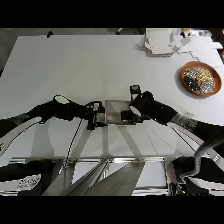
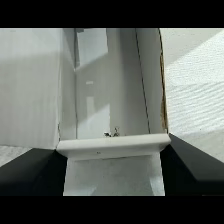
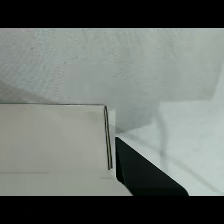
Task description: Fold the box and place the chain.
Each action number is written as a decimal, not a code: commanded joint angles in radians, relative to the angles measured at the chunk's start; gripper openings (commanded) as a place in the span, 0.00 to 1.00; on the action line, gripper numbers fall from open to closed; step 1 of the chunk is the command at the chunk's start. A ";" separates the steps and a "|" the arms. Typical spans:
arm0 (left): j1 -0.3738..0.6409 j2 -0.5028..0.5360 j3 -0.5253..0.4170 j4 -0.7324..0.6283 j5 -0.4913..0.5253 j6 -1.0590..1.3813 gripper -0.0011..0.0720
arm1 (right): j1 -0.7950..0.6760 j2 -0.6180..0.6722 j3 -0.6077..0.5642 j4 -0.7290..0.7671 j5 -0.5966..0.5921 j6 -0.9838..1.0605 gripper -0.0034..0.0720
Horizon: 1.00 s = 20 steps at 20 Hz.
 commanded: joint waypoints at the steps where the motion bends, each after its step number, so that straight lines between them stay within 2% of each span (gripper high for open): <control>1: 0.001 0.001 0.000 0.000 0.000 0.000 0.13 | 0.000 -0.008 -0.001 0.024 0.005 -0.001 0.17; 2: 0.001 0.000 0.000 0.001 0.000 0.000 0.13 | 0.001 -0.008 -0.001 0.024 0.006 -0.006 0.10; 3: 0.001 0.001 0.000 0.000 0.000 0.000 0.13 | 0.001 -0.008 -0.001 0.029 0.006 -0.017 0.07; 6: 0.001 0.001 0.000 0.001 0.000 0.001 0.13 | 0.001 -0.008 -0.001 0.039 0.005 -0.035 0.07; 7: 0.001 0.001 0.000 0.001 0.000 0.000 0.13 | 0.001 -0.007 -0.001 0.039 0.005 -0.035 0.14; 8: 0.001 0.001 0.000 0.001 0.000 0.001 0.13 | 0.001 -0.002 -0.001 0.039 0.005 -0.035 0.32; 9: 0.001 0.000 0.000 0.001 0.000 0.000 0.13 | 0.001 0.004 -0.001 0.037 0.006 -0.035 0.46; 10: 0.001 0.001 0.000 0.001 0.000 0.000 0.13 | 0.000 0.013 -0.001 0.037 0.006 -0.035 0.49; 13: 0.001 0.001 0.000 0.001 0.000 0.001 0.13 | 0.000 0.046 -0.001 0.021 0.021 -0.036 0.49; 20: 0.001 0.001 0.000 0.001 0.000 0.000 0.13 | 0.000 0.164 0.000 0.002 0.128 -0.175 0.50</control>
